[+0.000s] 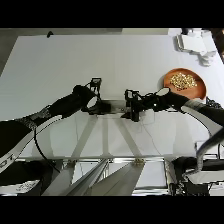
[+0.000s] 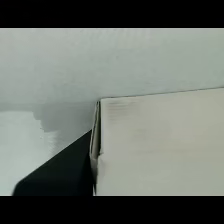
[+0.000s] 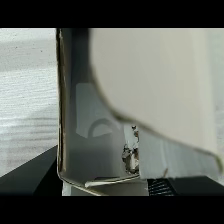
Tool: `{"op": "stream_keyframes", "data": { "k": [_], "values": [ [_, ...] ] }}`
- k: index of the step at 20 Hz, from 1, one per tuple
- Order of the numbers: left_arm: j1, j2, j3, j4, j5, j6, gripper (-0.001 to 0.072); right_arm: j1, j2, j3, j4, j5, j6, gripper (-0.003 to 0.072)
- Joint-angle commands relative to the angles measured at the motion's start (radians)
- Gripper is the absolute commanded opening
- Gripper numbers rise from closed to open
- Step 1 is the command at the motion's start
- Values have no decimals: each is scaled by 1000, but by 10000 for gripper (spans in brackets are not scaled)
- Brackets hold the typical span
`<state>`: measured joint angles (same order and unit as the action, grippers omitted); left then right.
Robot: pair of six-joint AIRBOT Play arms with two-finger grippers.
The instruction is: Fold the box and place the chain.
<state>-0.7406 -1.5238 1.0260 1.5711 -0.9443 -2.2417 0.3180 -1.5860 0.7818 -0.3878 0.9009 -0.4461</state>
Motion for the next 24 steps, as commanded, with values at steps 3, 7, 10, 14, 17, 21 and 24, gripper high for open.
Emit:
{"op": "stream_keyframes", "data": {
  "k": [3, 7, 10, 14, 17, 21, 24],
  "values": [
    [-3, -7, 1, 8, 17, -5, 10, 0, 0, 0, 0, 0, 1, 405],
    [-3, -6, 1, 8, 24, -6, 13, 0, 0, 0, 0, 0, 1, 405],
    [4, 14, 1, 8, 0, -6, 200, 0, 0, 1, 0, 0, 1, 405],
    [25, 107, 1, 8, -25, 6, 603, 0, 0, 1, 0, 0, 1, 405],
    [32, 203, 1, 8, -66, 140, 600, 0, 0, 0, 1, 1, 1, 405],
    [43, 330, 0, -8, -156, 389, 595, 0, 0, 0, 0, 0, 1, 405],
    [140, 387, -2, -139, -182, 640, 594, 0, 0, 0, 0, 0, 1, 405]
  ]
}}
